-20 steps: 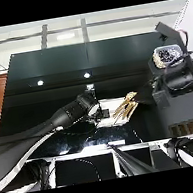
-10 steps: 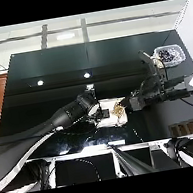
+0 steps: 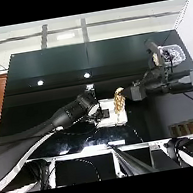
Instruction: Fold the box and place the chain.
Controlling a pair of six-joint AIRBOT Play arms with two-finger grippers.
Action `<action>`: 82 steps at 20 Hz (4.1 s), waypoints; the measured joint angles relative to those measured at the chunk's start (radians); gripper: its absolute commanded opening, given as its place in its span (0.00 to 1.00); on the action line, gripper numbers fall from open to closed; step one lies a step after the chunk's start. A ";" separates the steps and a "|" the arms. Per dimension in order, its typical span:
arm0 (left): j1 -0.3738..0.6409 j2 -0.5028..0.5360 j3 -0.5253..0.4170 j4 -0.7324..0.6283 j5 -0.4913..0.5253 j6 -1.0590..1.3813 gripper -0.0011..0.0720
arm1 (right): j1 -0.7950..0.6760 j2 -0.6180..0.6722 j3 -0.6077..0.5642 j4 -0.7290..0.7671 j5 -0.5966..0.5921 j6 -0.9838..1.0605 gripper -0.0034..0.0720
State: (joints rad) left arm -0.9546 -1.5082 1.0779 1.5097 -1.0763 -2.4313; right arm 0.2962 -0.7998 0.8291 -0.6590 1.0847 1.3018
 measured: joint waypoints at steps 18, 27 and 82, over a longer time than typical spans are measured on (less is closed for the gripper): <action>0.000 0.000 0.000 0.000 -0.002 0.000 0.05 | 0.048 -0.001 -0.084 -0.048 0.005 0.025 0.05; 0.000 0.000 0.000 0.000 -0.002 -0.001 0.05 | 0.095 -0.016 -0.163 -0.064 -0.095 0.026 0.47; 0.539 0.391 -0.568 -0.913 0.152 2.650 0.99 | -0.288 -0.010 0.014 -0.343 0.246 0.050 0.47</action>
State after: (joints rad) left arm -0.4152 -1.1172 0.5098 0.5968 -0.9245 0.2192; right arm 0.0082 -0.8093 0.8433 -1.0019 1.3308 1.3514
